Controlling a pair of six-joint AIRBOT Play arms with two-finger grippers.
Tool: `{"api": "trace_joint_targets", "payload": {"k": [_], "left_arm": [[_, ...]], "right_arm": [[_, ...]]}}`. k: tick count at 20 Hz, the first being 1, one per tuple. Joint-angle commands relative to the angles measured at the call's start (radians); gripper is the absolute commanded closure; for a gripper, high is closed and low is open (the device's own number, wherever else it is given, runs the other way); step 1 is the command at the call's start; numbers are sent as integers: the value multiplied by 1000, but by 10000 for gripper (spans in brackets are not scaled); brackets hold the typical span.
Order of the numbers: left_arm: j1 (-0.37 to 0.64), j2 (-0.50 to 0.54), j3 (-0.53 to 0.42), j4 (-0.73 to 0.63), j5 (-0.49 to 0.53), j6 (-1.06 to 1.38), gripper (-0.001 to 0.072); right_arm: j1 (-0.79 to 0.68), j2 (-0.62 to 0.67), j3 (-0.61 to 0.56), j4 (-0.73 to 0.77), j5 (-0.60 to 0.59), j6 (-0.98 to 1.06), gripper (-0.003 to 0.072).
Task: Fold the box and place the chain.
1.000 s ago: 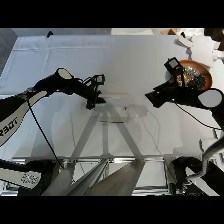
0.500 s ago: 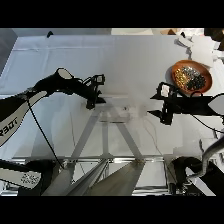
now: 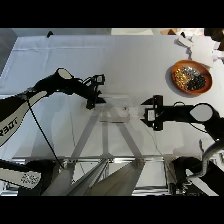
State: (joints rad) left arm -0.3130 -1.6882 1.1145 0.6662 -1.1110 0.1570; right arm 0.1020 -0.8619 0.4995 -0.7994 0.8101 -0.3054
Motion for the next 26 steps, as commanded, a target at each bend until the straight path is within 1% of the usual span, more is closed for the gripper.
{"api": "trace_joint_targets", "payload": {"k": [1, 2, 3, 4, 6, 7, 10, 13, 17, 20, 22, 24, 26], "left_arm": [[0, 0, 0, 0, 0, 0, 696], [0, 0, 0, 0, 0, 0, 695], [0, 0, 0, 0, 0, 0, 696], [0, 0, 0, 0, 0, 0, 695], [0, 0, 0, 0, 0, 0, 696], [0, 0, 0, 0, 0, 0, 696], [0, 0, 0, 0, 0, 0, 696], [0, 0, 0, 0, 0, 0, 696], [0, 0, 0, 0, 0, 0, 696], [0, 0, 0, 0, 0, 0, 696], [0, 0, 0, 0, 0, 0, 696], [0, 0, 0, 0, 0, 0, 696], [0, 0, 0, 0, 0, 0, 696]], "right_arm": [[20, -97, -36, 200, -51, -254, 90], [20, -141, -36, 288, -64, -254, 88], [21, -187, -36, 355, -72, -255, 55], [21, -230, -36, 389, -86, -255, 41], [32, -291, -37, 394, -104, -255, 36], [43, -301, -37, 397, -115, -255, -6], [59, -302, -38, 446, -146, -253, -7], [59, -302, -39, 454, -149, -251, -8], [59, -302, -39, 510, -156, -215, -10], [59, -302, -39, 521, -215, -214, -9], [58, -302, -39, 516, -227, -160, -5], [58, -302, -39, 500, -211, -68, -2], [59, -302, -39, 485, -194, -48, -2]]}}
